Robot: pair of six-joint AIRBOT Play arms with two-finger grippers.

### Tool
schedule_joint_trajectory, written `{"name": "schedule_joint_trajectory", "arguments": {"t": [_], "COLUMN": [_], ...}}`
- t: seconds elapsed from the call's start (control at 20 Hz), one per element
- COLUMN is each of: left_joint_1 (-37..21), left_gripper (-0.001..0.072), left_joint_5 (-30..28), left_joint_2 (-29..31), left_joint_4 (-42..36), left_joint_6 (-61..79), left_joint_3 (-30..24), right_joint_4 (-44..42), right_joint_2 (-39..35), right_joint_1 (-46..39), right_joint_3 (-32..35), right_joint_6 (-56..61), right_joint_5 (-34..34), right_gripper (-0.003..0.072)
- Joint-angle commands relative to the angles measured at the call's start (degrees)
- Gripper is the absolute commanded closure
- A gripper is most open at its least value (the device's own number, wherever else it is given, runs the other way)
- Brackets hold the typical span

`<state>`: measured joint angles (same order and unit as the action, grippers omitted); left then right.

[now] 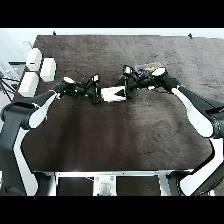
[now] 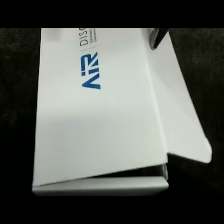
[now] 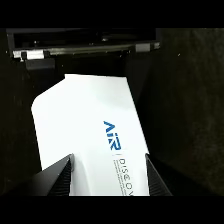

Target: Fold the box and place the chain.

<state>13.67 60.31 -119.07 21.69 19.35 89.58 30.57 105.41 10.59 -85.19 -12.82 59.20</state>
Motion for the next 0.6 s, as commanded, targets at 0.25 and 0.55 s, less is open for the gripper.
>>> {"name": "schedule_joint_trajectory", "arguments": {"t": [0.25,0.55], "left_joint_1": [0.0,0.0], "left_gripper": [0.0353,0.0353], "left_joint_5": [0.4,0.4], "left_joint_2": [0.0,0.0], "left_joint_4": [0.2,0.2], "left_joint_6": [0.0,0.0], "left_joint_3": [0.0,0.0], "right_joint_4": [-0.2,-5.2], "right_joint_2": [-0.9,-0.4], "right_joint_1": [0.0,0.0], "right_joint_3": [0.0,-0.1], "right_joint_6": [-2.5,-5.4], "right_joint_5": [-3.3,-4.8], "right_gripper": [0.0191,0.0195]}}
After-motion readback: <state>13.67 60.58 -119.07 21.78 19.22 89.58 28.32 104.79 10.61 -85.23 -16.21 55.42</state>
